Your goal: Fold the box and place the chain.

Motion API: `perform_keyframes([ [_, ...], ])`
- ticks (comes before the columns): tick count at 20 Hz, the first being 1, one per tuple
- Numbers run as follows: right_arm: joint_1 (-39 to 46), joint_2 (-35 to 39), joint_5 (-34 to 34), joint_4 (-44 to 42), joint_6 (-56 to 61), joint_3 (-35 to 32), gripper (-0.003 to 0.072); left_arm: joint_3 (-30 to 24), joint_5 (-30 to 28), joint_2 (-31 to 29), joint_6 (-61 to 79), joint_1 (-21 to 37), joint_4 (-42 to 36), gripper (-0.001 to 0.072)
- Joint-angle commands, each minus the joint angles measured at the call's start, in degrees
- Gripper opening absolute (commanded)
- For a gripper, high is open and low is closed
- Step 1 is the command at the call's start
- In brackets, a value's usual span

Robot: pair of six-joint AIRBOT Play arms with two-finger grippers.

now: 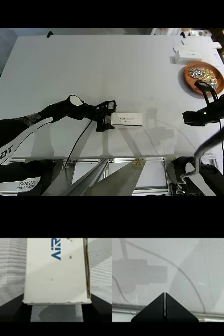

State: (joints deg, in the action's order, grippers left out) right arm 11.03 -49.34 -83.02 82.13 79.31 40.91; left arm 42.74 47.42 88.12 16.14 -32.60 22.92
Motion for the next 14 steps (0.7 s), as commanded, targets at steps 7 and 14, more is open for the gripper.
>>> perform_keyframes([
  [7, 0.4, 0.0, -0.3, 0.2, 0.5, -0.2, 0.0018, 0.0, -0.3, -12.1, -14.4, 4.2, 3.4, 0.0],
  [14, 0.4, 0.0, -0.3, 0.2, 0.5, -0.2, 0.0018, 0.0, -3.8, -36.7, -47.2, 21.7, 27.8, 0.0],
])
